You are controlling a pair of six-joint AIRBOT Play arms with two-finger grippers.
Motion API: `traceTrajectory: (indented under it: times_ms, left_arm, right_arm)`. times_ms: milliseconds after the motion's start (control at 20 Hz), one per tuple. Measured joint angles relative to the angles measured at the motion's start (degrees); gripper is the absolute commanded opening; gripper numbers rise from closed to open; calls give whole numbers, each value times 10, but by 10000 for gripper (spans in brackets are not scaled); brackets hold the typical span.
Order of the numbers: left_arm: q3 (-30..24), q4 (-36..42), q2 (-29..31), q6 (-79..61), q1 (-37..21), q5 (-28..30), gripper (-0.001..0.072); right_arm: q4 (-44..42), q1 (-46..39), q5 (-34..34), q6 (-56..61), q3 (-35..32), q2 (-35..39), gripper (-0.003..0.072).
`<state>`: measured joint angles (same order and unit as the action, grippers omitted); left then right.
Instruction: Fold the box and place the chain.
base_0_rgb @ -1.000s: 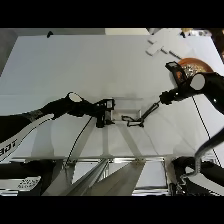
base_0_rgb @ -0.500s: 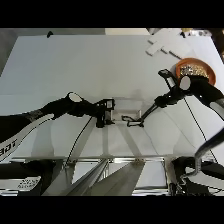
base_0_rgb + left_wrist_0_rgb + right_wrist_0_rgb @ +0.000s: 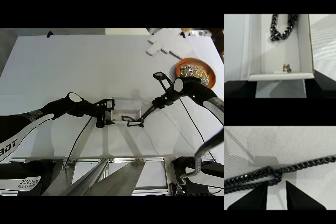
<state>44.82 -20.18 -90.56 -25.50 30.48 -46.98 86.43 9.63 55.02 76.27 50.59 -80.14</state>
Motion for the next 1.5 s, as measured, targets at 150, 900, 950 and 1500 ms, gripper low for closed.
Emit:
traceTrajectory:
  times_ms: [150, 900, 950, 1500]
  left_arm:
    - [0, 0, 0, 0, 0, 0, 33]
    - [0, 0, 0, 0, 0, 0, 33]
    - [0, 0, 0, 0, 0, 0, 33]
    - [0, 0, 0, 0, 0, 0, 33]
  right_arm:
    - [0, 0, -5, 0, 0, -4, 48]
    - [1, 0, 18, 13, -6, 36, 17]
    - [0, 0, 22, 13, -6, 40, 17]
    - [-9, 0, 0, -4, -38, 56, 198]
